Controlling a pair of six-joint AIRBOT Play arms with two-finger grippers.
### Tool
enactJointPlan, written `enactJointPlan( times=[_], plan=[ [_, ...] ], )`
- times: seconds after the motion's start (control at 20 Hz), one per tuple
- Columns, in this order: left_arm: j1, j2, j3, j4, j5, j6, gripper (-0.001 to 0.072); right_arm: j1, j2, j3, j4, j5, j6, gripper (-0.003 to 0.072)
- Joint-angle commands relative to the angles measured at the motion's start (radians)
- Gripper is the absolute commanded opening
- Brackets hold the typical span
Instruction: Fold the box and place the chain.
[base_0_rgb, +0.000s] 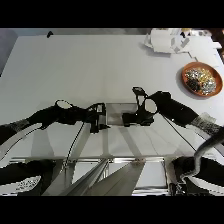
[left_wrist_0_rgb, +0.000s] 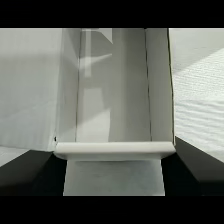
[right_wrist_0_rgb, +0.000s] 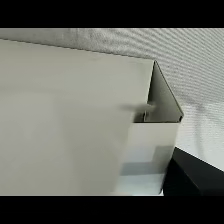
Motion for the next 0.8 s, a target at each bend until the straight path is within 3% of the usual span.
enactJointPlan(
  times=[0.0,0.4,0.55,0.75],
  plan=[
    [0.001,0.0,0.001,0.003,-0.002,0.002,0.0209,-0.038,0.015,0.001,0.045,0.003,-0.07,0.0685],
    [0.001,0.0,0.001,0.002,-0.002,0.002,0.0209,-0.135,0.079,0.001,0.216,0.008,-0.225,0.0678],
    [0.001,0.0,0.001,0.003,-0.003,0.002,0.0209,-0.141,0.079,-0.002,0.202,0.011,-0.227,0.0584],
    [0.001,0.0,0.001,0.002,-0.003,0.002,0.0209,-0.14,0.074,-0.002,0.126,0.018,-0.213,0.0521]
  ],
)
